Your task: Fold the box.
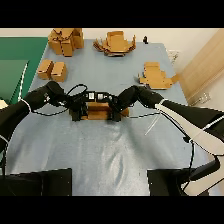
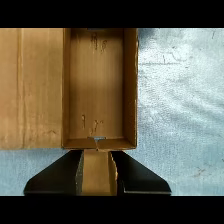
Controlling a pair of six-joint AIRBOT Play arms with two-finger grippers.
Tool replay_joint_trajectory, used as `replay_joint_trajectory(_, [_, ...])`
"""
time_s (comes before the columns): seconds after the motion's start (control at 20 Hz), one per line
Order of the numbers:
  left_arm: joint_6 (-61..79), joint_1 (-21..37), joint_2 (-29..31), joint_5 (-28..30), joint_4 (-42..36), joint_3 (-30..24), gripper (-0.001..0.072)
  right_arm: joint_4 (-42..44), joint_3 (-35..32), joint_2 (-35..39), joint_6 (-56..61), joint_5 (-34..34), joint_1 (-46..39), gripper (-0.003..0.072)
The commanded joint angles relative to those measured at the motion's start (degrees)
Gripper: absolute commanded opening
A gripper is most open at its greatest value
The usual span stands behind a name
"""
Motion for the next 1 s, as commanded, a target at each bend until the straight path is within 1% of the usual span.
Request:
replay_joint_trajectory(0.0, [-0.8, -0.3, 0.0, 0.9, -1.1, 0.1, 0.0224, 0.0, 0.0, 0.0, 0.0, 0.0, 0.0, 0.0514])
replay_joint_trajectory(0.2, [-0.5, -0.9, 0.0, 1.0, -6.1, 0.1, 0.0222, 0.0, 0.0, 0.0, 0.0, 0.1, 0.0, 0.0514])
replay_joint_trajectory(0.5, [-0.5, -1.8, -0.1, 0.9, -6.5, 0.0, 0.0232, 0.0, 0.0, 0.0, 0.0, 0.2, 0.0, 0.0514])
replay_joint_trajectory(0.55, [-0.6, -1.8, -0.1, 0.8, -6.7, 0.0, 0.0319, 0.0, 0.0, 0.0, 0.0, 0.2, 0.0, 0.0514])
replay_joint_trajectory(0.6, [-0.7, -1.8, -0.1, 0.8, -6.7, 0.0, 0.0367, 0.0, 0.1, 0.0, 0.0, 0.2, 0.0, 0.0514])
replay_joint_trajectory(0.75, [-0.8, -1.8, 0.0, 0.9, -6.7, 0.0, 0.0365, -0.5, 0.0, 0.0, 0.0, 0.2, 0.0, 0.0514])
replay_joint_trajectory(0.8, [-0.8, -1.7, 0.0, 1.0, -6.6, 0.1, 0.0292, -0.5, 0.0, 0.0, 0.0, 0.2, 0.0, 0.0514])
replay_joint_trajectory(0.85, [-0.8, -1.5, 0.3, 1.0, -6.1, 0.1, 0.0011, -0.5, 0.0, 0.0, 0.0, 0.2, 0.0, 0.0514])
replay_joint_trajectory(0.95, [-0.6, -0.4, 2.3, -0.5, -6.5, 0.1, 0.0011, -0.5, 0.0, 0.0, 0.0, 0.2, 0.0, 0.0514])
